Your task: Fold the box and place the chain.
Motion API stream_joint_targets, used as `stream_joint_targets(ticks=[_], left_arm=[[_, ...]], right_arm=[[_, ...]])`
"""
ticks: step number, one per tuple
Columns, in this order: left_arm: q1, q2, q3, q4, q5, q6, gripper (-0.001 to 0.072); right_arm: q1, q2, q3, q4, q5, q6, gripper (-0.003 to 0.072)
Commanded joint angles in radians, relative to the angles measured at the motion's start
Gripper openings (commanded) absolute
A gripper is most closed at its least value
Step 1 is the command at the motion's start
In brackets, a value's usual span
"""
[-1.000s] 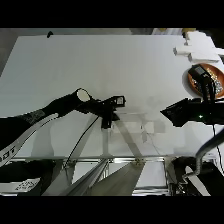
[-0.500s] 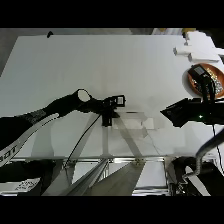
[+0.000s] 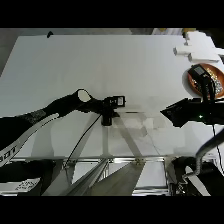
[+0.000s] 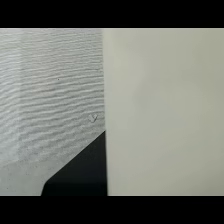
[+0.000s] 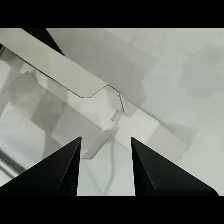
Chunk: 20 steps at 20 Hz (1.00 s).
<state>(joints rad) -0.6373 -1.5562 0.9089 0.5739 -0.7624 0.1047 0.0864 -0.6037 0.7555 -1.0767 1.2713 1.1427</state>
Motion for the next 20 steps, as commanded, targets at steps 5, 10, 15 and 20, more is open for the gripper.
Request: stream_joint_targets(ticks=[5,10,15,20], left_arm=[[0.0,-0.001,-0.001,0.007,0.018,0.0,0.0012],[0.0,-0.001,0.0,0.007,0.018,0.0,0.0014],[0.0,-0.001,-0.001,0.006,0.018,0.0,0.0014],[0.0,-0.001,0.0,0.006,0.018,0.0,0.0014]], right_arm=[[0.001,0.001,0.0,0.0,0.001,0.0,0.0341],[0.001,0.001,0.0,0.0,0.002,0.0,0.034],[0.001,0.001,0.0,0.001,0.041,0.0,0.0332],[0.101,-0.003,-0.006,0.0,0.054,-0.157,0.0024]])
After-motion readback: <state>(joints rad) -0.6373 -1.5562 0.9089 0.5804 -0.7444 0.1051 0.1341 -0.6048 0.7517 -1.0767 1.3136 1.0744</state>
